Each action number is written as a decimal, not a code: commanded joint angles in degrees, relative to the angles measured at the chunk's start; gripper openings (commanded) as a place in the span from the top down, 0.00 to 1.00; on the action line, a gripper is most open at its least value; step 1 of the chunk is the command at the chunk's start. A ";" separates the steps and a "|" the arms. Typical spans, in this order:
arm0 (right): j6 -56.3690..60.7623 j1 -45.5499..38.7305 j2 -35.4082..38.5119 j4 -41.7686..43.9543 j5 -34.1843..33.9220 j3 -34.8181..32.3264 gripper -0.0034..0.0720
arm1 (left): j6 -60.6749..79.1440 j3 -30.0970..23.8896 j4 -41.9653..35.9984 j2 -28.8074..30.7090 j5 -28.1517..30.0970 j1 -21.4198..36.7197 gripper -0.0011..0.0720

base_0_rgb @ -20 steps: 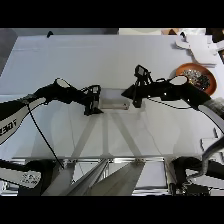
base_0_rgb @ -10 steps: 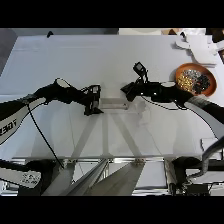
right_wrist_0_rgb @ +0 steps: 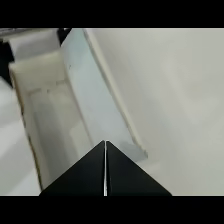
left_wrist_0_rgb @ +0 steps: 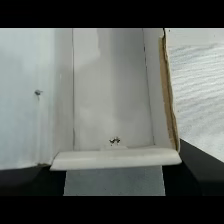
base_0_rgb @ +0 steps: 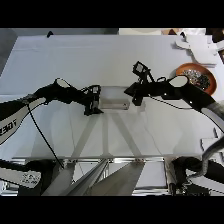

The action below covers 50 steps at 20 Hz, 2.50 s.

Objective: Fold the box and place the chain.

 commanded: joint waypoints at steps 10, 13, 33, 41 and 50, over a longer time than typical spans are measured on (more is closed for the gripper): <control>-15.32 -5.92 8.00 -15.50 1.03 -9.55 0.62 | 0.00 0.02 0.02 0.02 0.02 -0.02 0.60; -26.97 -5.62 4.07 -6.19 0.72 -10.05 0.58 | 0.02 0.02 0.00 0.02 0.02 -0.02 0.60; -29.79 -0.76 -6.73 3.41 -0.76 -10.03 0.76 | 0.02 0.02 0.02 0.02 0.02 -0.02 0.60; -19.23 -0.76 -6.73 -0.94 -2.95 -10.03 0.71 | 0.00 0.02 0.02 0.02 0.02 -0.02 0.60; -19.78 -0.74 -6.73 6.58 -4.28 -10.03 0.69 | 0.00 0.02 0.02 0.02 0.00 -0.02 0.60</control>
